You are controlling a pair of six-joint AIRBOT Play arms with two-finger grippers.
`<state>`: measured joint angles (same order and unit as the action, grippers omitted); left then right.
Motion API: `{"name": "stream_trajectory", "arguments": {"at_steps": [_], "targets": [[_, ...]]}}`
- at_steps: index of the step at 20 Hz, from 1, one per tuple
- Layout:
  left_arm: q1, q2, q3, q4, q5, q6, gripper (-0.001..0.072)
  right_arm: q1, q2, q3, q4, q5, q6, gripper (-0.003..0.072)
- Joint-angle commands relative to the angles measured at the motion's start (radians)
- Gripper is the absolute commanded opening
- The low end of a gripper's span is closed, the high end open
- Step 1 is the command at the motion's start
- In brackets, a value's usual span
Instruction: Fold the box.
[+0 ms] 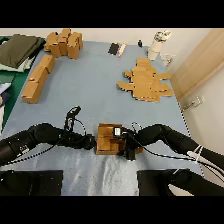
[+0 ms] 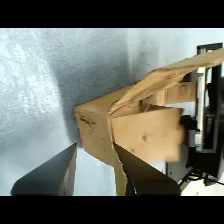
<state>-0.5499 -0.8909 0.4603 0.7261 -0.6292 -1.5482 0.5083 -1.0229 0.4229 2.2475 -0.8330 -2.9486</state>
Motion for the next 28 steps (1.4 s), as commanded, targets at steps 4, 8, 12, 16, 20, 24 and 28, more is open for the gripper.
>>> {"name": "stream_trajectory", "arguments": {"at_steps": [4, 8, 12, 16, 20, 24, 28], "targets": [[-0.001, 0.0, 0.014, 0.007, -0.063, -0.04, 0.0356, 0.0, 0.0, 0.0, 0.0, 0.0, 0.0, 0.0575], [-0.006, 0.0, 0.024, -0.024, -0.058, -0.039, 0.0357, 0.0, 0.0, 0.0, 0.0, 0.0, 0.0, 0.0575], [-0.031, 0.0, 0.023, -0.044, 0.02, -0.031, 0.0357, 0.0, 0.0, 0.0, 0.0, 0.0, 0.0, 0.0575], [-0.03, -0.003, 0.024, -0.044, 0.024, -0.03, 0.0554, 0.0, 0.0, 0.0, 0.0, 0.0, 0.0, 0.0575], [-0.046, -0.071, 0.05, -0.045, 0.01, -0.029, 0.0544, 0.0, 0.0, 0.0, 0.0, 0.0, 0.0, 0.0575], [-0.138, -0.176, 0.138, 0.195, 0.004, -0.259, 0.0472, 0.0, 0.0, 0.0, 0.0, 0.0, 0.0, 0.0575], [-0.211, -0.221, 0.229, 0.452, -0.052, -0.517, 0.0472, 0.0, 0.0, 0.0, 0.0, 0.0, 0.0, 0.0575]]}}
